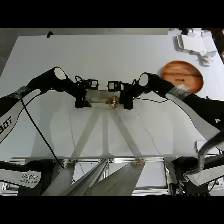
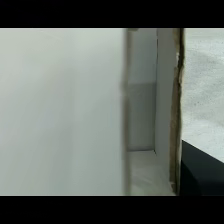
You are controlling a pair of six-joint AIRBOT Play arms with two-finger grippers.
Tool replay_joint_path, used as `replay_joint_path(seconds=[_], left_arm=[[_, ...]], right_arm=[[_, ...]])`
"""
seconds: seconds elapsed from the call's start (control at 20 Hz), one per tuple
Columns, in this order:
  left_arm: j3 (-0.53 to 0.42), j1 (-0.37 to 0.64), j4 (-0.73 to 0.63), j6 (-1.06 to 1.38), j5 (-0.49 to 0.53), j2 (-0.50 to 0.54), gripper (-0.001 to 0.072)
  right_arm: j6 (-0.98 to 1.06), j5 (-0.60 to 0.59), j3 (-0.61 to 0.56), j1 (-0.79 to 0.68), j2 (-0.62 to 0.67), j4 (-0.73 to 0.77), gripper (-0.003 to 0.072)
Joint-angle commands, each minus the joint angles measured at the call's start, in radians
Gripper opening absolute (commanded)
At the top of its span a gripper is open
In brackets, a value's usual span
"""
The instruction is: Fold the box and place the chain.
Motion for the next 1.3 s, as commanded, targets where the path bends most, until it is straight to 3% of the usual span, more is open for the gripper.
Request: replay_joint_path(seconds=[0.0,0.2,0.4,0.65,1.0,1.25], left_arm=[[0.0,0.0,0.0,0.0,0.0,0.0,0.0017],[0.0,0.0,0.0,0.0,0.0,0.0,0.0017],[0.0,0.0,0.0,0.0,0.0,0.0,0.0017],[0.0,0.0,0.0,0.0,0.0,0.0,0.0017],[0.0,0.0,0.0,0.0,0.0,0.0,0.0017],[0.0,0.0,0.0,0.0,0.0,0.0,0.0017]], right_arm=[[0.141,0.002,-0.001,-0.002,0.003,-0.072,0.0013],[0.338,0.012,-0.001,-0.002,0.081,-0.124,0.0011],[0.404,0.012,-0.001,-0.002,0.209,-0.115,0.001],[0.41,-0.003,0.005,0.004,0.343,0.044,0.001],[0.41,-0.239,0.022,0.078,0.357,0.21,0.0009],[0.41,-0.246,0.024,0.11,0.344,0.294,0.0009]])
